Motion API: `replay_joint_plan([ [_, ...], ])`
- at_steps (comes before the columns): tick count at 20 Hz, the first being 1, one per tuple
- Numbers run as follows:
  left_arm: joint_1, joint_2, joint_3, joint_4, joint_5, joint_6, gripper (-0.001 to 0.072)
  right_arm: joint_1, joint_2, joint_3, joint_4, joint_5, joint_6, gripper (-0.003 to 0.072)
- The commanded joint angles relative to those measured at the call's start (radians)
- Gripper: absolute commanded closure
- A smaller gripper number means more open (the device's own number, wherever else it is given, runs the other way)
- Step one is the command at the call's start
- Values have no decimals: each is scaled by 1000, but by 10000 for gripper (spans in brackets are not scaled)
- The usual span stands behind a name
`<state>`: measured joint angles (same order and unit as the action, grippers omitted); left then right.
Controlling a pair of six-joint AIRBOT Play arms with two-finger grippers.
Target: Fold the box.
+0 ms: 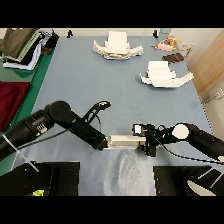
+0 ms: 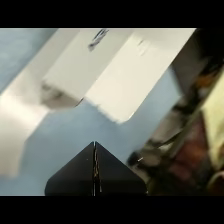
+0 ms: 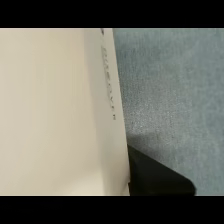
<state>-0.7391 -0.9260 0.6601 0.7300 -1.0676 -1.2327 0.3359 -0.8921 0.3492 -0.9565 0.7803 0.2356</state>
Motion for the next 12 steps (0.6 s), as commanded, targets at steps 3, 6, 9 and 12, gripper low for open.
replay_joint_plan([
  [3,-145,3,-145,-388,492,-21,697,0,0,1,0,0,0,244],
  [6,-227,-6,-146,-394,777,-47,696,0,0,1,0,0,0,244],
  [9,-232,-71,-146,-394,883,-51,697,0,0,1,0,0,0,244],
  [12,-231,-137,-146,-394,945,-64,698,0,0,1,0,0,0,244],
])
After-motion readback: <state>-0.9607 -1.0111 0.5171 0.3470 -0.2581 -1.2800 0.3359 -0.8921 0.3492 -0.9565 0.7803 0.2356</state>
